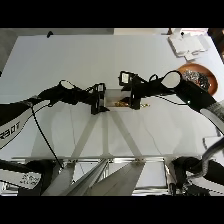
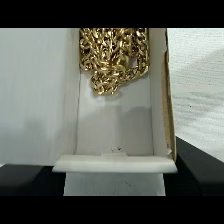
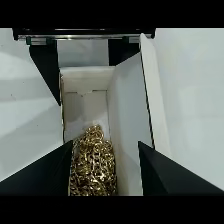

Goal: Fold the box and place the chain.

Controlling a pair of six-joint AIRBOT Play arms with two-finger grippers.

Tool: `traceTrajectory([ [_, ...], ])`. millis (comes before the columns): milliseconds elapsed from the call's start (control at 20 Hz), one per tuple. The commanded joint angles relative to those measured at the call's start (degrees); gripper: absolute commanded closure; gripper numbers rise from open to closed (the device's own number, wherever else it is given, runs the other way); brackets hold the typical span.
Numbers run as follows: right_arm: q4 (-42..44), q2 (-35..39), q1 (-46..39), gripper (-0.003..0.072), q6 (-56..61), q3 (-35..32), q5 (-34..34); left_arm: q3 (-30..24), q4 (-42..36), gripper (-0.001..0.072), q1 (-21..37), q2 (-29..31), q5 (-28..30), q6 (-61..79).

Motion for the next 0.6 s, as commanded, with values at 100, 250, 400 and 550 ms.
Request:
traceTrajectory([
  [100,-0.37,1.49,-7.15,0.0234,-0.04,-1.33,6.12,0.04,0.00,0.0537,0.00,0.02,0.02,0.00],
  [250,-0.37,1.57,-11.93,0.0231,-0.07,-3.23,7.56,0.04,0.00,0.0537,0.00,0.02,0.02,0.00],
  [400,-0.35,-0.26,-14.47,0.0212,-3.85,-4.50,7.82,0.04,0.00,0.0537,0.00,0.02,0.02,0.00],
  [550,-0.28,-4.42,-14.45,0.0198,-10.93,-4.66,7.80,0.04,0.00,0.0537,0.00,0.02,0.02,0.00],
])
